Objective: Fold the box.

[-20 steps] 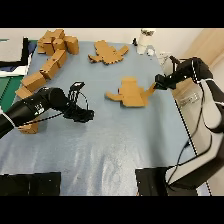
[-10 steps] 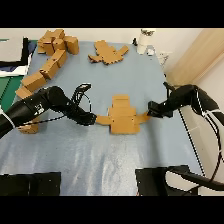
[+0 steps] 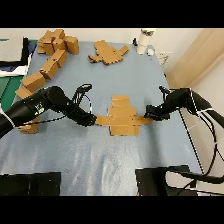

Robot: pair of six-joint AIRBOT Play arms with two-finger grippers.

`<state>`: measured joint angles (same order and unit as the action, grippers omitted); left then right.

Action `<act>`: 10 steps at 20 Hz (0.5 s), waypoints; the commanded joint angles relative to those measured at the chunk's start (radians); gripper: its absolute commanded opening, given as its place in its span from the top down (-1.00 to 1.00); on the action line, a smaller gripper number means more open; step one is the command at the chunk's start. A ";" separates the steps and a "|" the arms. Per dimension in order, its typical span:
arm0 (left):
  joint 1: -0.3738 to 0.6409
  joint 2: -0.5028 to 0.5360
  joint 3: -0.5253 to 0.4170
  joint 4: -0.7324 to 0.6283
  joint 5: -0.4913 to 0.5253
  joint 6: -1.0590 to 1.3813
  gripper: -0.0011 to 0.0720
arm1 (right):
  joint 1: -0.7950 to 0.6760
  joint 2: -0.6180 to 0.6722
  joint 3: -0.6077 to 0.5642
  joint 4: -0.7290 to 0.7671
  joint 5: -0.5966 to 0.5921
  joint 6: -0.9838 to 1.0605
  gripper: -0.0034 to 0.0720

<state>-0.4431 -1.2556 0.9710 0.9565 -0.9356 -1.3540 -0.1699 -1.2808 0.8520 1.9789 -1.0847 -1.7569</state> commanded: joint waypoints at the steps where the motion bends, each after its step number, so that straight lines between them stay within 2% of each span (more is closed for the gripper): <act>1: 0.001 0.001 0.000 -0.024 -0.007 -0.008 0.94 | 0.004 -0.053 0.010 0.071 -0.040 -0.088 -0.01; 3: 0.001 0.001 0.000 -0.045 -0.010 -0.007 0.94 | 0.004 -0.079 0.010 0.071 -0.058 -0.096 0.02; 5: 0.001 0.001 0.000 -0.045 -0.010 -0.007 0.94 | 0.004 -0.085 0.010 0.081 -0.056 -0.122 0.42; 6: 0.001 0.001 0.000 -0.045 -0.010 -0.008 0.94 | 0.004 -0.085 0.012 0.095 -0.058 -0.136 0.53; 7: 0.001 0.001 0.000 -0.045 -0.013 -0.008 0.94 | 0.004 -0.085 0.017 0.101 -0.060 -0.141 0.53; 9: 0.001 0.001 0.000 -0.068 -0.019 -0.007 0.94 | 0.004 -0.085 0.023 0.125 -0.079 -0.167 0.90; 10: 0.001 0.001 0.000 -0.087 -0.021 -0.004 0.94 | 0.004 -0.085 0.022 0.155 -0.097 -0.192 0.90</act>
<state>-0.4427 -1.2556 0.9710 0.9051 -0.9504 -1.3613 -0.1669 -1.3609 0.8696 2.0796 -1.1469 -1.8954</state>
